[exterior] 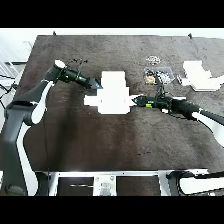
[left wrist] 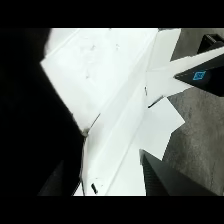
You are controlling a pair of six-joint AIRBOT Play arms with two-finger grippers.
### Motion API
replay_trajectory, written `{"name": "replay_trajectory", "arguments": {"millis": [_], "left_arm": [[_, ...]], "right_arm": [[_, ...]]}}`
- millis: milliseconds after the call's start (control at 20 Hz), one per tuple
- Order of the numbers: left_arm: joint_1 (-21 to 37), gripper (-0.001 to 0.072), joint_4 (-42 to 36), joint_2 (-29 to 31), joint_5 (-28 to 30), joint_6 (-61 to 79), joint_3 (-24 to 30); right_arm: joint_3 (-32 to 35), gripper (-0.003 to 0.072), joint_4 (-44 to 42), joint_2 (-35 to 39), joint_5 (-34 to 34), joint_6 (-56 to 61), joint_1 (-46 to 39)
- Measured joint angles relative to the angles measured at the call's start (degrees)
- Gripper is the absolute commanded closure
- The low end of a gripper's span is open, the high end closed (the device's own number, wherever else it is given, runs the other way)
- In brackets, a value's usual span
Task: Fold the box and place the chain.
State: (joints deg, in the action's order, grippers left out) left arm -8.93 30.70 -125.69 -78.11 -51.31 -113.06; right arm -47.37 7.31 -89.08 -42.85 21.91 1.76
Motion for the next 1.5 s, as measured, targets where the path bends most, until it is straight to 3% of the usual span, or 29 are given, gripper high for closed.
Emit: {"name": "replay_trajectory", "arguments": {"millis": [200,350,550,600,650,750,800,850,950,1200,1500], "left_arm": [[-1.3,0.019,-0.8,-1.0,0.5,1.3,-0.3],[-1.6,0.0241,-1.1,-1.2,1.0,2.0,-0.4],[-1.8,0.043,-1.2,-1.5,0.4,3.3,-0.4],[-1.8,0.0432,-1.3,-1.6,0.2,3.8,-0.4],[-1.8,0.056,-1.9,-1.7,-0.1,4.2,-0.4],[-1.9,0.0609,-2.7,-1.9,-0.7,5.4,-0.4],[-1.9,0.0691,-3.1,-2.0,-1.2,6.1,-0.5],[-2.0,0.0691,-3.6,-2.1,-1.8,7.0,-0.5],[-2.1,0.0691,-3.7,-2.2,-3.1,9.2,-0.4],[-2.0,0.0697,-4.2,-1.8,-4.5,20.8,-0.4],[-1.9,0.0698,-5.6,1.7,-5.0,37.8,0.4]], "right_arm": [[0.0,0.0675,-0.2,0.0,-0.4,-0.9,0.0],[0.0,0.0676,-0.2,0.0,-0.6,-1.3,0.0],[0.0,0.0675,-0.2,0.0,-0.8,-1.5,0.0],[0.0,0.0675,-0.2,0.0,-0.8,-1.6,0.0],[0.0,0.0675,-0.2,0.0,-0.8,-1.6,0.0],[0.0,0.0675,-0.1,0.0,-0.8,-1.6,0.0],[0.0,0.0675,0.0,0.0,-0.8,-1.6,0.0],[0.0,0.0644,0.0,0.0,-0.8,-1.6,0.0],[0.0,0.0413,0.0,0.0,-0.9,-1.7,0.0],[0.0,0.0397,0.0,0.4,-2.5,-1.7,-2.3],[0.0,0.0399,-0.2,3.4,-5.9,-1.6,-11.9]]}}
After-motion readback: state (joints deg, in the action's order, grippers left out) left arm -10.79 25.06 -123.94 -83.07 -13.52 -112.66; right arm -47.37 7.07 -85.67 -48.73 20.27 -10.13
